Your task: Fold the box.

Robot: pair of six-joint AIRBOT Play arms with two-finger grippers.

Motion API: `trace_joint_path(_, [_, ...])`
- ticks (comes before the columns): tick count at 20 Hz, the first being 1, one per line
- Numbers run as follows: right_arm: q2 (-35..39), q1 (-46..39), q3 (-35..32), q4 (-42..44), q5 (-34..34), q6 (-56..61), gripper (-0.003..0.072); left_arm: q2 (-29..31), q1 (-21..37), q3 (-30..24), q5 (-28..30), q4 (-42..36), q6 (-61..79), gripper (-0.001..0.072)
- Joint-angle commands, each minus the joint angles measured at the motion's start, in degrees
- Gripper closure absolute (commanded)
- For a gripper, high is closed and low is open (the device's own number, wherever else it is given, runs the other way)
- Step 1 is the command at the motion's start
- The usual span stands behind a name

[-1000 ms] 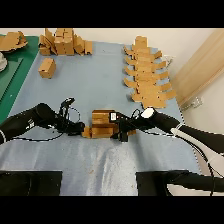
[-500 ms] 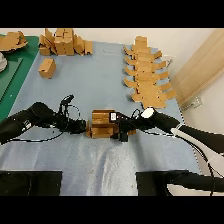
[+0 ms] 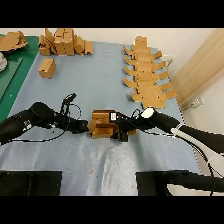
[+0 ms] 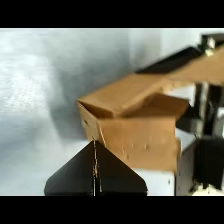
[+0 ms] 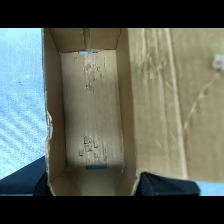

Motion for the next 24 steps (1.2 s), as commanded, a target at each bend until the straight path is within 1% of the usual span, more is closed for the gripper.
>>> trace_joint_path(1, [0.0, 0.0, 0.0, 0.0, 0.0, 0.0, 0.0105, 0.0, -3.0, 0.2, 0.0, -2.1, 2.5, 0.0699])
trace_joint_path(3, [0.0, 0.0, 0.0, 0.0, 0.0, 0.0, 0.0105, 0.0, -4.9, 1.1, 3.1, 1.3, -3.4, 0.0699])
trace_joint_path(5, [0.0, 0.0, 0.0, 0.0, 0.1, 0.0, 0.0105, 0.1, -6.4, 2.3, 4.8, 8.9, -11.5, 0.0699])
trace_joint_path(8, [0.0, 0.0, 0.0, 0.0, 0.5, 0.0, 0.0105, 0.6, -7.2, 3.6, 5.2, 17.9, -23.4, 0.0699])
trace_joint_path(11, [0.0, 0.0, 0.0, 0.0, 0.5, 0.0, 0.0105, 1.8, -7.2, 4.4, 5.2, 24.4, -31.5, 0.0699])
trace_joint_path(13, [0.0, 0.0, 0.0, 0.0, 0.5, 0.0, 0.0105, 1.8, -7.6, 4.7, 5.0, 24.5, -33.3, 0.0699])
trace_joint_path(16, [0.0, 0.0, 0.0, 0.0, 0.5, 0.0, 0.0105, 1.9, -9.3, 6.5, 2.2, 24.5, -33.3, 0.0699])
trace_joint_path(19, [0.0, 0.0, 0.0, 0.0, 0.5, 0.0, 0.0105, 1.9, -9.7, 7.4, 1.6, 24.4, -33.3, 0.0697])
trace_joint_path(20, [0.0, 0.0, 0.0, 0.0, 0.5, 0.0, 0.0105, 1.9, -9.7, 7.4, 1.2, 24.4, -33.3, 0.0654])
trace_joint_path(21, [0.0, 0.0, 0.0, 0.0, 0.5, 0.0, 0.0105, 1.9, -9.7, 7.5, 0.9, 24.4, -33.4, 0.0576])
trace_joint_path(24, [0.0, 0.0, 0.0, 0.0, 0.5, 0.0, 0.0105, 1.9, -9.7, 7.5, 0.7, 24.4, -33.5, 0.0567])
